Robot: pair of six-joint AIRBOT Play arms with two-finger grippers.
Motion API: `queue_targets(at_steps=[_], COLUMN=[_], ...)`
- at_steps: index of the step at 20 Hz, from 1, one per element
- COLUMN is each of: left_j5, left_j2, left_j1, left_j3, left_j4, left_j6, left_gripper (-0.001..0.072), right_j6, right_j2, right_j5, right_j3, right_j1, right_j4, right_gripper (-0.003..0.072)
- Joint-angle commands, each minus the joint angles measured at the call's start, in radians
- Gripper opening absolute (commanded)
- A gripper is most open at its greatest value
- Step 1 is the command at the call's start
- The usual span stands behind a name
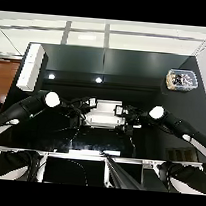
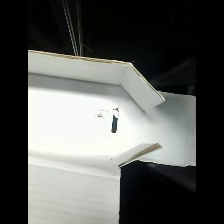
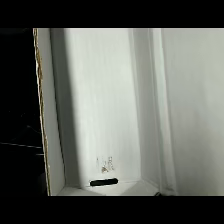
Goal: Fold the box and place the chain.
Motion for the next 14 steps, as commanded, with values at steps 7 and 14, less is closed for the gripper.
queue_targets(at_steps=[7, 14], left_j5=[0.052, 0.057], left_j2=[-0.022, -0.026], left_j1=[-0.016, -0.018], left_j3=[0.0, 0.0], left_j4=[-0.069, -0.202], left_j6=[0.024, 0.024], left_gripper=[0.034, 0.0226], right_j6=[0.001, 0.001], right_j2=[0.001, 0.001], right_j5=[-0.002, -0.002], right_j3=[0.0, 0.0], right_j1=[0.0, 0.0], right_j4=[0.0, 0.0], right_gripper=[0.0193, 0.0193])
